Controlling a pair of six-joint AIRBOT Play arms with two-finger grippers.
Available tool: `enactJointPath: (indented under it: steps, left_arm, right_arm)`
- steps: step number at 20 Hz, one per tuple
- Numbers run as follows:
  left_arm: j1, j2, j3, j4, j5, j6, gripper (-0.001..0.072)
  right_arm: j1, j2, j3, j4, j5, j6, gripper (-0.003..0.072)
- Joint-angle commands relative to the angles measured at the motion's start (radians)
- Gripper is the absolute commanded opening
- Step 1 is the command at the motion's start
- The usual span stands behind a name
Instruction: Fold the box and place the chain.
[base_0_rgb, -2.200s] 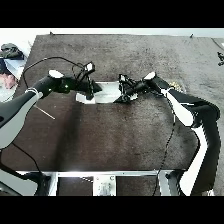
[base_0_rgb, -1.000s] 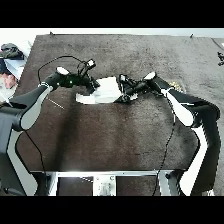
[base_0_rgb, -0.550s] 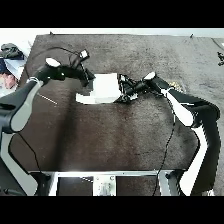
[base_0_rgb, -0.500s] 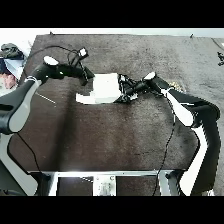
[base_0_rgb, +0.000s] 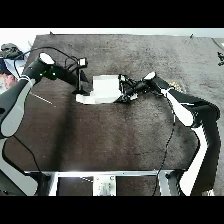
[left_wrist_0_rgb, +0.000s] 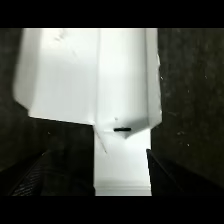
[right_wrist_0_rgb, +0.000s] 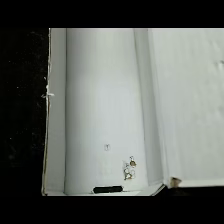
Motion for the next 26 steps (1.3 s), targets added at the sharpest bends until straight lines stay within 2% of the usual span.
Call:
enactJointPath:
  steps: [1, 5, 9, 10, 11, 12, 15, 16, 17, 23, 26]
  left_arm:
    - [-0.033, -0.004, -0.06, 0.083, 0.09, -0.005, 0.0659]
    - [-0.097, -0.032, -0.089, 0.133, 0.148, -0.048, 0.0658]
    - [-0.105, -0.038, -0.094, 0.137, 0.158, -0.075, 0.0656]
    - [-0.105, -0.038, -0.094, 0.137, 0.158, -0.076, 0.0595]
    - [-0.105, -0.038, -0.094, 0.137, 0.158, -0.076, 0.0449]
    - [-0.105, -0.038, -0.095, 0.134, 0.157, -0.075, 0.0414]
    - [-0.105, -0.038, -0.095, 0.132, 0.154, -0.075, 0.0408]
    - [-0.105, -0.038, -0.095, 0.132, 0.154, -0.075, 0.0246]
    - [-0.105, -0.038, -0.095, 0.126, 0.156, -0.074, 0.0204]
    - [-0.105, -0.039, -0.102, 0.003, 0.159, -0.032, 0.0203]
    - [-0.105, -0.039, -0.146, -0.104, 0.192, 0.077, 0.0203]
  right_arm:
    - [0.0, 0.0, 0.0, 0.001, 0.001, 0.001, 0.0372]
    - [0.0, 0.0, 0.0, 0.001, 0.0, 0.001, 0.0372]
    - [0.0, 0.0, 0.0, 0.001, 0.0, 0.001, 0.0371]
    - [0.0, 0.0, 0.0, 0.001, 0.0, 0.001, 0.0372]
    - [0.0, 0.0, 0.0, 0.001, 0.0, 0.001, 0.0372]
    - [0.0, 0.0, 0.0, 0.001, 0.0, 0.001, 0.0371]
    - [0.0, 0.0, 0.0, 0.001, 0.0, 0.001, 0.0372]
    - [0.0, 0.0, 0.0, 0.001, 0.0, 0.001, 0.0372]
    - [0.0, 0.0, 0.0, 0.001, 0.0, 0.001, 0.0372]
    - [0.0, 0.0, 0.0, 0.001, 0.0, 0.001, 0.0371]
    - [0.0, 0.0, 0.0, 0.001, 0.001, 0.001, 0.0371]
